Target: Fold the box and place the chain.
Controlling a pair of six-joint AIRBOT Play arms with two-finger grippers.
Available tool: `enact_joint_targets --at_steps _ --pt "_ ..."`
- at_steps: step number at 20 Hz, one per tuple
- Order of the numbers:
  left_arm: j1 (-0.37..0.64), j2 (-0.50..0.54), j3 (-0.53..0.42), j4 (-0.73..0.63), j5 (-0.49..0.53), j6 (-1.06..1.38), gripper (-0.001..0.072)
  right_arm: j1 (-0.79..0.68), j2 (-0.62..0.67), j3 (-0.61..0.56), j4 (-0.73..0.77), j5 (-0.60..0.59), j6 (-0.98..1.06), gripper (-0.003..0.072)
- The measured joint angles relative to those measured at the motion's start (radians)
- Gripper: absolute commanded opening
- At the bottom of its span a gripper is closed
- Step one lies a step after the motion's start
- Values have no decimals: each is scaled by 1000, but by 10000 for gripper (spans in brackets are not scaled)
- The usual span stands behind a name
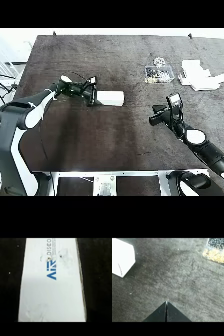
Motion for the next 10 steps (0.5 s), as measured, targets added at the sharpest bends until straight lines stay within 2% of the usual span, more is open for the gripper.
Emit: enact_joint_targets --at_steps 5,8,10 --pt "48 174 0 -29 37 -143 11 0 1 -6 -1 -5 1 9" --pt "126 307 -2 -30 124 -264 10 0 1 -7 -1 -6 2 8" --pt "198 387 -2 -32 229 -368 11 0 1 -7 -1 -6 2 9"
